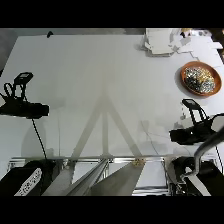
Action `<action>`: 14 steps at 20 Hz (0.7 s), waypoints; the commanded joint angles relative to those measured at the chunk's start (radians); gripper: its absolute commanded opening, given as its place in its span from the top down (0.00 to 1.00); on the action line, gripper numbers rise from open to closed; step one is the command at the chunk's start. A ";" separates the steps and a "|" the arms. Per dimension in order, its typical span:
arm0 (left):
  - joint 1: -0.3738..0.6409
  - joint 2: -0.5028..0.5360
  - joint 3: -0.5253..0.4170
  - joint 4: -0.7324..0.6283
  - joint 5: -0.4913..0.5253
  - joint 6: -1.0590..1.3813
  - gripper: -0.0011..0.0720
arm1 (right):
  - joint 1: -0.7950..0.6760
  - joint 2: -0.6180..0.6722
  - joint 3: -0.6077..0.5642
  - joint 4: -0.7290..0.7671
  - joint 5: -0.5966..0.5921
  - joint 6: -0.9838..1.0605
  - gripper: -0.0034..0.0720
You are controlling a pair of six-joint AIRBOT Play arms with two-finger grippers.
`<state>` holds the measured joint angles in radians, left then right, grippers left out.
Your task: Fold the box and place the chain.
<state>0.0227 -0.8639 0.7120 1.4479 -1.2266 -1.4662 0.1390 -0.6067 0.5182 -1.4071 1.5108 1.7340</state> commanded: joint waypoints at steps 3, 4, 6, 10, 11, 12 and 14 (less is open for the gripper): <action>0.001 0.001 0.000 0.000 0.000 0.000 0.97 | 0.001 0.001 0.000 0.000 0.000 0.000 0.92; 0.001 0.001 0.000 0.000 0.000 0.000 0.97 | 0.001 0.001 0.000 0.000 0.000 0.000 0.92; 0.001 0.001 0.000 0.000 0.000 0.000 0.97 | 0.001 0.001 0.000 -0.002 0.000 -0.017 0.92; 0.001 0.001 0.000 0.000 0.000 0.000 0.97 | 0.001 0.001 0.000 -0.006 -0.003 -0.070 0.92; 0.001 0.001 0.000 0.000 0.000 0.000 0.97 | 0.001 0.001 0.000 -0.005 -0.013 -0.070 0.92; 0.001 0.001 0.000 0.000 0.000 0.000 0.97 | 0.001 0.001 0.000 -0.007 -0.044 -0.070 0.92; 0.001 0.001 0.000 0.000 0.000 0.000 0.97 | 0.001 0.001 0.000 -0.008 -0.097 -0.012 0.92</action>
<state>0.0227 -0.8639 0.7120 1.4479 -1.2270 -1.4666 0.1390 -0.6067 0.5182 -1.4136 1.4734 1.6791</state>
